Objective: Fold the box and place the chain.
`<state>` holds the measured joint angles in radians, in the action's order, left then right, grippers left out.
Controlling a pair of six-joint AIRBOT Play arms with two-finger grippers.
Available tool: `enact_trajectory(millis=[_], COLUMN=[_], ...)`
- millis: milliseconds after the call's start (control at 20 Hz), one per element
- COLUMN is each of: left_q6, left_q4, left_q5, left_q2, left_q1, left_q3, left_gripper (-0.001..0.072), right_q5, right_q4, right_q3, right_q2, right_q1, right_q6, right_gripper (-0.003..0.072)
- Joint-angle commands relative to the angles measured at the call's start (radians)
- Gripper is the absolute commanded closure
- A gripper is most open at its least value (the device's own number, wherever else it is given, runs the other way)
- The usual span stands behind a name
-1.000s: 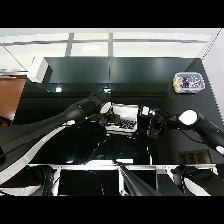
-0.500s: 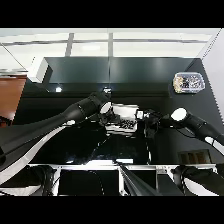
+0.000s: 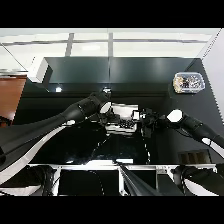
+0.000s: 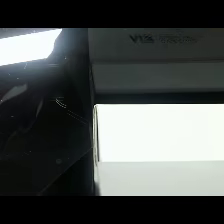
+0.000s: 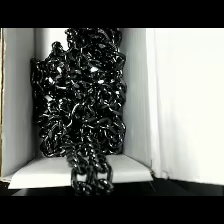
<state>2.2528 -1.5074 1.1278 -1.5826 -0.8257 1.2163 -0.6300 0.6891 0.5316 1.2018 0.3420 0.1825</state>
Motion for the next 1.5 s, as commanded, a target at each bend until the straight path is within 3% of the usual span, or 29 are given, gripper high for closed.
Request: enact_trajectory(millis=[0, 200, 250, 300, 350, 550, 750, 850, 1000, 1200, 1400, 1450], left_q6=[0.0, 0.0, 0.0, 0.0, 0.0, 0.0, 0.0, 0.0, 0.0, 0.0, 0.0, 0.0], left_q4=[0.001, 0.001, 0.001, 0.001, 0.001, 0.001, 0.001, 0.001, 0.001, 0.001, 0.001, 0.001], left_q5=[-0.001, -0.001, -0.001, -0.001, -0.001, -0.001, -0.001, -0.001, -0.002, -0.002, -0.002, -0.002], left_q2=[0.0, 0.0, 0.0, 0.0, 0.0, 0.0, 0.0, 0.0, 0.0, 0.0, 0.0, 0.0], left_q1=[-0.001, -0.001, -0.001, -0.001, -0.001, -0.001, -0.001, -0.001, -0.001, -0.001, -0.001, -0.001], left_q3=[0.0, 0.0, 0.0, 0.0, 0.0, 0.0, 0.0, 0.0, 0.0, 0.0, 0.0, 0.0], left_gripper=[0.0681, 0.0681, 0.0681, 0.0681, 0.0681, 0.0681, 0.0681, 0.0681, 0.0681, 0.0681, 0.0681, 0.0681], right_q5=[0.0, -0.025, -0.025, -0.031, -0.034, -0.046, -0.087, -0.19, -0.376, -0.312, -0.163, -0.161], right_q4=[0.011, 0.085, 0.099, 0.101, 0.101, 0.149, 0.348, 0.361, 0.22, -0.048, -0.068, -0.044], right_q3=[0.0, 0.0, 0.0, 0.0, 0.0, 0.0, 0.0, 0.014, 0.081, 0.106, 0.106, 0.106], right_q2=[0.001, 0.0, 0.0, -0.001, -0.001, -0.02, -0.125, -0.209, -0.333, -0.37, -0.308, -0.304], right_q1=[0.005, 0.005, 0.005, 0.005, 0.005, 0.005, -0.01, -0.014, -0.008, 0.0, 0.05, 0.046], right_q6=[-0.011, -0.1, -0.127, -0.135, -0.135, -0.262, -0.529, -0.602, -0.688, -0.845, -0.943, -0.949], right_gripper=[0.0207, 0.021, 0.0375, 0.0632, 0.0665, 0.0666, 0.0666, 0.0666, 0.0665, 0.0665, 0.0658, 0.0505])
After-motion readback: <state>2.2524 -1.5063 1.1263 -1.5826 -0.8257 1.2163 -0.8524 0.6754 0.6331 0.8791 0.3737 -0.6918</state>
